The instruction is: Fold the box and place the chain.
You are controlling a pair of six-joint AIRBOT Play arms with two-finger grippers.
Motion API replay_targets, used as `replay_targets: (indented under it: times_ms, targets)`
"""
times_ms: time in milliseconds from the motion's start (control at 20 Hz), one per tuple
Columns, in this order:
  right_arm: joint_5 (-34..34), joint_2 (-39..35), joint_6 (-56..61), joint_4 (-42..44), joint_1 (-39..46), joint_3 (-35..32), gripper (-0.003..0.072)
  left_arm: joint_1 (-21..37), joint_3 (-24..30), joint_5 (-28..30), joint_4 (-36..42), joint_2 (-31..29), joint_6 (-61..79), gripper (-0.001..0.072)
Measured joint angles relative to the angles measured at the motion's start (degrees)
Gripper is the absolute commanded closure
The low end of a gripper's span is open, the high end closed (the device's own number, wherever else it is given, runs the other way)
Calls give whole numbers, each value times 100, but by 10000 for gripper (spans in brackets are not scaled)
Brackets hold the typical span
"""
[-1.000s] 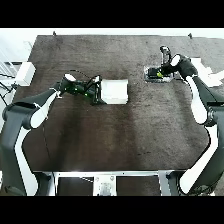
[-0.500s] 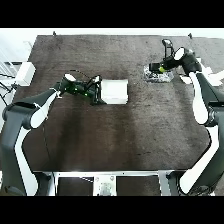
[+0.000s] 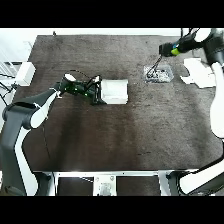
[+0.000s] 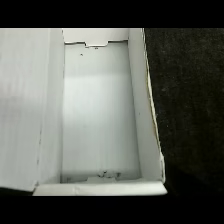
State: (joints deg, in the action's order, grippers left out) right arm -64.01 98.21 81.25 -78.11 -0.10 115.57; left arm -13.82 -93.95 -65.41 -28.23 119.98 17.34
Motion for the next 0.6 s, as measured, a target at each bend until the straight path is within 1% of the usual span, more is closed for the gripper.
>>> replay_targets:
  times_ms: [200, 350, 600]
  targets:
    - [-55, -887, -254, -4, -264, 2, 677, 0, 0, 0, 2, 0, 0, 173]
    - [-76, -1388, -404, -9, -501, 2, 677, 0, 0, -2, 2, 0, 0, 174]
    - [-291, -1873, -647, -9, -1054, 2, 677, 0, 0, -2, 0, 0, 0, 174]
